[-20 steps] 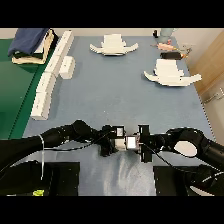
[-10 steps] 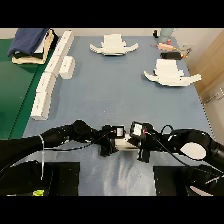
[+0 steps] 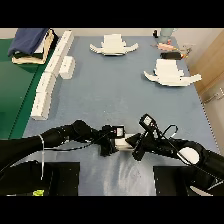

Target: Fold the box.

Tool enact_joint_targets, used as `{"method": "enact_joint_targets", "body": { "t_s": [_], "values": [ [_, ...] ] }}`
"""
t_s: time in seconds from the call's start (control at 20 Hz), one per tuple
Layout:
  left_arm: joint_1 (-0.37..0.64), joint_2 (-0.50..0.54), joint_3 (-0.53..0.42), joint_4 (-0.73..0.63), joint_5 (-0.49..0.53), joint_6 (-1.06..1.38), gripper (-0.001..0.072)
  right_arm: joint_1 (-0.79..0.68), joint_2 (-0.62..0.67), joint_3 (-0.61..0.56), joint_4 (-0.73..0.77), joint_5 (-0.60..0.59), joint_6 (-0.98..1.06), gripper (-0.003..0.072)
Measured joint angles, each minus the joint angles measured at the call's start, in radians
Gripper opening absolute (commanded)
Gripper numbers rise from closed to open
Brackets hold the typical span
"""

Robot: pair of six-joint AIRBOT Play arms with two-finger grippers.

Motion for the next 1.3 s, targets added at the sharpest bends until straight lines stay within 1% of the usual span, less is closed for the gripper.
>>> {"method": "enact_joint_targets", "body": {
  "t_s": [0.35,0.6,0.9,1.1,1.3],
  "values": [
    [0.0,0.0,0.0,0.004,-0.004,-0.001,0.0525,0.045,-0.019,-0.05,0.042,-0.041,0.007,0.0003],
    [0.0,0.0,0.0,0.003,-0.003,0.0,0.0525,0.057,-0.056,-0.062,0.051,-0.056,0.007,0.0003],
    [0.0,-0.001,0.0,0.0,-0.002,0.0,0.0525,0.059,-0.066,-0.067,0.049,-0.071,0.007,0.0003],
    [0.0,0.0,0.0,0.0,-0.001,0.0,0.0525,0.06,-0.048,-0.069,0.038,-0.072,0.007,0.0003],
    [0.0,0.0,0.0,-0.002,0.002,0.0,0.0525,0.06,0.0,-0.064,0.015,-0.077,0.007,0.0003]
  ]
}}
